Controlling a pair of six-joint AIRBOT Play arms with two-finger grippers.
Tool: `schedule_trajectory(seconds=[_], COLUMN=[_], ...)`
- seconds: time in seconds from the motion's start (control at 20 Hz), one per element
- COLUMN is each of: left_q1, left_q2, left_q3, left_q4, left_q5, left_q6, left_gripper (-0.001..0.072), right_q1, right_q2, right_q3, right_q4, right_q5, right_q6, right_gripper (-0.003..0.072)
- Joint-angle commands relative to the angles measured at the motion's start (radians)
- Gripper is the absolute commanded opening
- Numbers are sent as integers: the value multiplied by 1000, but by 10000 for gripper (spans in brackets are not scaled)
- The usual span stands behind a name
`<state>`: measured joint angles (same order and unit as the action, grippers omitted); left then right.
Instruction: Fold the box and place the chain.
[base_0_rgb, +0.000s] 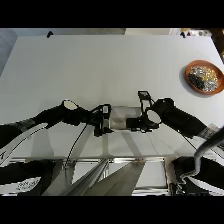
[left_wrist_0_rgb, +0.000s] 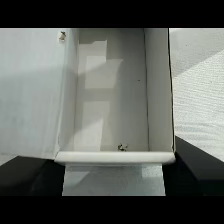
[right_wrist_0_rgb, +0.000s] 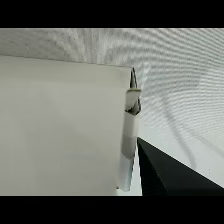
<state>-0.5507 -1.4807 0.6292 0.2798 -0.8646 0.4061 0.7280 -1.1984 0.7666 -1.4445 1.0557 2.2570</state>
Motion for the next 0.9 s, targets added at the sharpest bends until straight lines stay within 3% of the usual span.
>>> schedule_trajectory(seconds=[0.0,0.25,0.65,0.75,0.85], left_q1=[0,0,0,0,0], left_q2=[0,0,0,0,0], left_q3=[0,0,0,0,0], left_q4=[0,0,0,0,0], left_q5=[0,0,0,0,0], left_q6=[1,1,0,1,1], left_gripper=[69,69,69,69,69], right_q1=[1,38,56,58,63], right_q2=[-1,-12,-92,-92,-92], right_q3=[1,1,55,60,60], right_q4=[-29,-72,-98,-100,-97], right_q5=[-8,-77,-24,-13,12], right_q6=[-11,-10,-2,-2,28], right_gripper=[397,398,394,296,293])
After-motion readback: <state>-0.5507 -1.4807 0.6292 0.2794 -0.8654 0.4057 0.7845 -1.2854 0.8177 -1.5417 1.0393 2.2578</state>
